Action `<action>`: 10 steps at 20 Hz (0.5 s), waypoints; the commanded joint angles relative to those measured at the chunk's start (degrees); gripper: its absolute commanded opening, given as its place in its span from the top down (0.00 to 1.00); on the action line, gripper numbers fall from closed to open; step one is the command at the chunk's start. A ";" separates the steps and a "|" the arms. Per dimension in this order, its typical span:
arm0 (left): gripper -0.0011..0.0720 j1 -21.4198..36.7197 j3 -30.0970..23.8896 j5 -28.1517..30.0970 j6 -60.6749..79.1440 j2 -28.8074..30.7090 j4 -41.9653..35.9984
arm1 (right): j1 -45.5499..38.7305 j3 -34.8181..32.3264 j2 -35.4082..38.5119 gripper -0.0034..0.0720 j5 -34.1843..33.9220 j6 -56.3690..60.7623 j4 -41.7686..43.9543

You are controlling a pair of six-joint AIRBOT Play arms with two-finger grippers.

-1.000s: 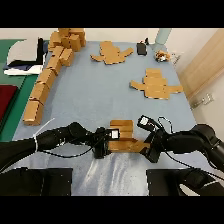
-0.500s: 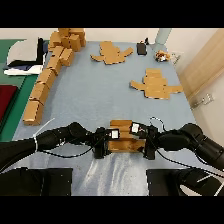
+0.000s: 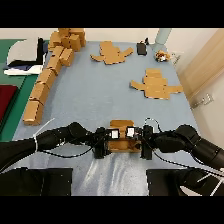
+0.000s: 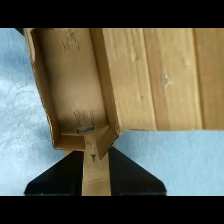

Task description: Fold the box.

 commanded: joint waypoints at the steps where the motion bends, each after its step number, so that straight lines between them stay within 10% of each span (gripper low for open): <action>1: 0.27 0.00 0.07 0.00 0.00 -0.02 0.02 | 0.59 0.00 -0.17 0.66 1.66 -2.25 2.54; 10: 0.27 -0.02 0.07 0.00 0.00 -0.02 0.02 | 0.59 -3.37 -0.20 0.55 7.13 -7.85 9.01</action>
